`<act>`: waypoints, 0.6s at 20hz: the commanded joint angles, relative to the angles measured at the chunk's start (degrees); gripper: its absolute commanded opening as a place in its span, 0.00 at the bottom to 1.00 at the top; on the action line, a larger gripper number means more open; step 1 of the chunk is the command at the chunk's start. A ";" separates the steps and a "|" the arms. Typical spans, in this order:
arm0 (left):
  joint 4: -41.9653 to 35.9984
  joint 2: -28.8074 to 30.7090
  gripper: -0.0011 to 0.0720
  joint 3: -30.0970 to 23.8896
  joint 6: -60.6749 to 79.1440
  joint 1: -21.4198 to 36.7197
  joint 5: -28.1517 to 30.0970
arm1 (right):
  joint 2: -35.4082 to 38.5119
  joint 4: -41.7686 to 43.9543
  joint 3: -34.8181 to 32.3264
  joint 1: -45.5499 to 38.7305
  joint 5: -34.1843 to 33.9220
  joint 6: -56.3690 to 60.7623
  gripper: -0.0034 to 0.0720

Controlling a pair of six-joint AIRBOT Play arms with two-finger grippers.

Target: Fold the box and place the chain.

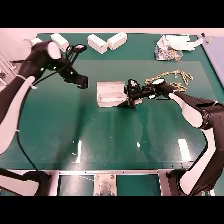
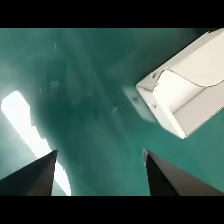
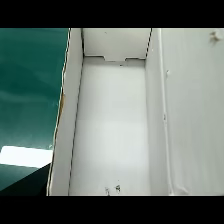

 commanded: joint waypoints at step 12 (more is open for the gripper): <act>-25.22 -6.36 0.86 -10.01 71.28 4.70 2.84 | 0.02 0.02 0.02 0.00 -0.02 0.00 0.82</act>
